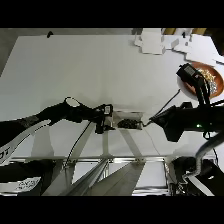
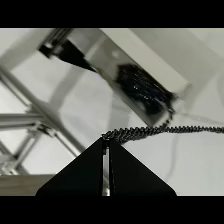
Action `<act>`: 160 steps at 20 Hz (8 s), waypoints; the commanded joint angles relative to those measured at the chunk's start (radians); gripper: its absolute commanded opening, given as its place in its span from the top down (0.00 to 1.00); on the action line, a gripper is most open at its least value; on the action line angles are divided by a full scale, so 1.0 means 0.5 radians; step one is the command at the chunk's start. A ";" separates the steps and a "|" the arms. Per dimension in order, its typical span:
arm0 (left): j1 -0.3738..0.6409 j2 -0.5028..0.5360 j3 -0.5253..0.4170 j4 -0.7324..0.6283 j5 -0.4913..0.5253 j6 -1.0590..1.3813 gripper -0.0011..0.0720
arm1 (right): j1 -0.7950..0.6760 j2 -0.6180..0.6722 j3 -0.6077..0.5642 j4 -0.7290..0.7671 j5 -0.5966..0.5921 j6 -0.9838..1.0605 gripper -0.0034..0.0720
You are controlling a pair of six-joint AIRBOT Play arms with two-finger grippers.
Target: Fold the box and place the chain.
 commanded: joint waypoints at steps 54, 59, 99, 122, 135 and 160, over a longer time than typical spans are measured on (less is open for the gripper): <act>0.001 0.002 0.001 0.001 0.001 0.001 0.93 | -0.407 -1.439 -0.249 -0.819 -0.758 0.182 0.62; 0.001 0.002 0.001 0.001 0.001 0.001 0.93 | -0.407 -1.440 -0.249 -0.819 -0.694 0.172 0.94; 0.001 0.002 0.001 0.001 0.001 0.000 0.93 | 0.217 -0.780 -0.009 0.236 -0.441 -0.735 0.69; 0.001 0.002 0.001 0.001 0.000 0.001 0.93 | 0.181 -1.038 -0.198 0.230 -0.568 -1.572 0.55; 0.001 0.002 0.001 0.001 0.001 0.001 0.93 | 0.388 -1.038 -0.208 0.011 -0.787 -1.601 0.54; 0.001 0.002 0.001 0.001 0.001 0.001 0.93 | 0.391 -0.938 -0.320 -0.002 -0.771 -1.513 0.41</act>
